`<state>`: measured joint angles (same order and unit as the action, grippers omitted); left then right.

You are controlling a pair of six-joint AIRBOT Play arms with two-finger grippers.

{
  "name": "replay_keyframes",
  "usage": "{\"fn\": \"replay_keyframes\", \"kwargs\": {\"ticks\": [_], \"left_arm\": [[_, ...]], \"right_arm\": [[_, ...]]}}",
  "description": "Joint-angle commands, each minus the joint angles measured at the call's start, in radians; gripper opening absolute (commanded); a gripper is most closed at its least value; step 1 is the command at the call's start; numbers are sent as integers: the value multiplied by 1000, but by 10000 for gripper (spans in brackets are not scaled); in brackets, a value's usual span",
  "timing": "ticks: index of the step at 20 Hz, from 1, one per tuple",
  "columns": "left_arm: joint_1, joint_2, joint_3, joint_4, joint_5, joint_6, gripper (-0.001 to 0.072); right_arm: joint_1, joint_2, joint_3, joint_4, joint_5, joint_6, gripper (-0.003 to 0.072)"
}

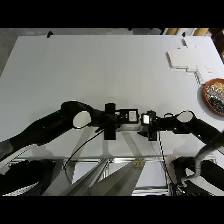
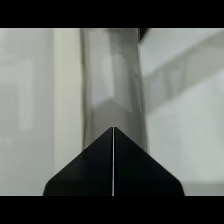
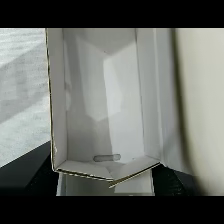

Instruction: Fold the box and place the chain.

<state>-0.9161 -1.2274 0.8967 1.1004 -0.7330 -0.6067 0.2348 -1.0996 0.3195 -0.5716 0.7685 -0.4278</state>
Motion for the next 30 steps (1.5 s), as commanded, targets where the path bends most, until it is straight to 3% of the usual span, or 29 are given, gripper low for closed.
{"fn": "replay_keyframes", "kwargs": {"ticks": [1, 3, 7, 12, 15, 17, 20, 24, 30], "left_arm": [[11, -98, 14, -85, 300, -3, 1], [69, -169, 66, -169, 306, 2, 1], [133, -314, 210, -211, 140, 35, 0], [134, -403, 230, -206, -5, 37, 2], [139, -356, 230, -175, -50, 36, 4], [141, -282, 230, -80, -99, 8, 8], [141, -160, 230, 94, -244, -58, 8], [154, -87, 219, 154, -433, -97, 8], [156, -87, 80, 158, -310, -85, 3]], "right_arm": [[0, 0, -1, 0, 0, 0, 362], [0, 0, -1, 0, 0, 0, 362], [0, 0, -1, 0, 0, 0, 362], [0, 0, -1, 0, 0, 0, 362], [0, 0, -1, 0, 0, 0, 362], [0, 0, -1, 0, 0, 0, 362], [0, 0, -1, 0, 0, 0, 362], [0, 0, -1, 0, 0, 0, 362], [0, 0, -1, 0, 0, 0, 362]]}}
